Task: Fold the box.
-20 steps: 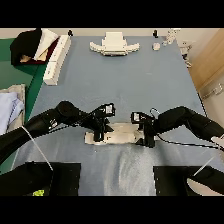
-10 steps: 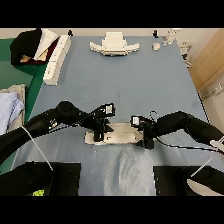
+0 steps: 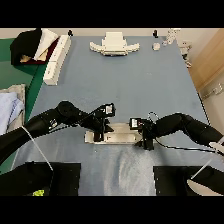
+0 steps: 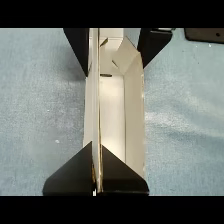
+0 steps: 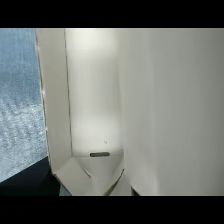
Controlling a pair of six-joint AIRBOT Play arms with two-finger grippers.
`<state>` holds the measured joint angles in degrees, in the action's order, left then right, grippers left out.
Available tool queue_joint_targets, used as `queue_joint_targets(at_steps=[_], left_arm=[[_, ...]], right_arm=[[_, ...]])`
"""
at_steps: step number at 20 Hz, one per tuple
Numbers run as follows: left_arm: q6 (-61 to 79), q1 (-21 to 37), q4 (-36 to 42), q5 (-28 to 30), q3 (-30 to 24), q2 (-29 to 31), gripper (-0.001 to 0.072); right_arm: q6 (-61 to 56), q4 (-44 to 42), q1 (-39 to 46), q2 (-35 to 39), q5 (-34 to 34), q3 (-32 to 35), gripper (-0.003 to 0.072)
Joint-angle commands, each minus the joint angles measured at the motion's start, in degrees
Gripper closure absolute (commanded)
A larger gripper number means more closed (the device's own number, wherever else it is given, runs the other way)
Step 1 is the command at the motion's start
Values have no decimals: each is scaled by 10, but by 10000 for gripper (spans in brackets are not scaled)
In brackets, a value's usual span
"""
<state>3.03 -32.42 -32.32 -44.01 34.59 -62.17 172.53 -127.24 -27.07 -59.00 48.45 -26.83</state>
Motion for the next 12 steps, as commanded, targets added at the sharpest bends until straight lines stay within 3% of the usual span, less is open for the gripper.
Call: queue_joint_targets(at_steps=[1,3,5,12], left_arm=[[-1,0,0,0,0,0,692],[-1,0,0,0,0,0,692],[-1,0,0,0,0,0,692],[-1,0,0,0,0,0,692]], right_arm=[[0,0,-2,0,-2,0,127],[0,2,-2,0,-5,0,100],[-1,1,-2,0,-10,0,-16],[-17,-3,0,26,-11,11,4]])
